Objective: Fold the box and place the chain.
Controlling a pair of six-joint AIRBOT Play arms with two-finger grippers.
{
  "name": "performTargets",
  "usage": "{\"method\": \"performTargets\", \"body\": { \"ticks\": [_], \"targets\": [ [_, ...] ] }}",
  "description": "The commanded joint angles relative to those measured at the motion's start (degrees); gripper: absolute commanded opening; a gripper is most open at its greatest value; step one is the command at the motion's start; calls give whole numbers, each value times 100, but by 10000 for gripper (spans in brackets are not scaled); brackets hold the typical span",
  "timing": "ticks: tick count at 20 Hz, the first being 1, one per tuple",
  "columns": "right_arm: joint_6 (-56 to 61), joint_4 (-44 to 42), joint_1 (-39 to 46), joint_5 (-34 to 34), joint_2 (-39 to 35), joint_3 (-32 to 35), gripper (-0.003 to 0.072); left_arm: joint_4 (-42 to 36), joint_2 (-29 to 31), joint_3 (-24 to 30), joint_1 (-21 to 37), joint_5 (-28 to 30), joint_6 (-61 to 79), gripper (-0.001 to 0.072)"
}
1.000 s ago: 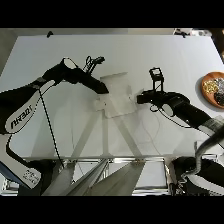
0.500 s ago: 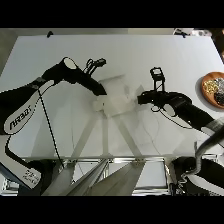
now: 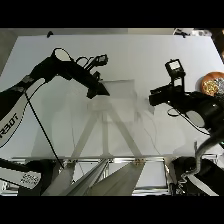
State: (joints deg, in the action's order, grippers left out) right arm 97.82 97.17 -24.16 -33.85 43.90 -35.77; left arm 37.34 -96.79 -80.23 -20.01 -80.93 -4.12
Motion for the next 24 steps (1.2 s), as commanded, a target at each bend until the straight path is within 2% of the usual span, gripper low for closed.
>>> {"method": "performTargets", "body": {
  "ticks": [1,3,6,9,11,16,24],
  "targets": [
    [-20,203,2,-745,-800,0,299,0,107,-2,-334,-192,664,11],
    [-20,203,2,-1152,-979,0,300,227,15,-2,-634,275,267,6],
    [-20,337,2,-1759,-990,0,300,951,-59,-2,-1169,1532,-485,4],
    [-20,439,2,-1934,-984,0,300,1272,-68,0,-1609,2459,-1231,3],
    [-20,439,2,-1930,-984,0,300,1272,-92,63,-1744,2736,-1576,2],
    [-20,437,2,-1902,-984,0,300,1266,-87,802,-1746,3228,-1674,2],
    [-20,435,2,-1777,-885,2,300,1405,-114,857,-1746,3386,-1539,5]
  ]
}}
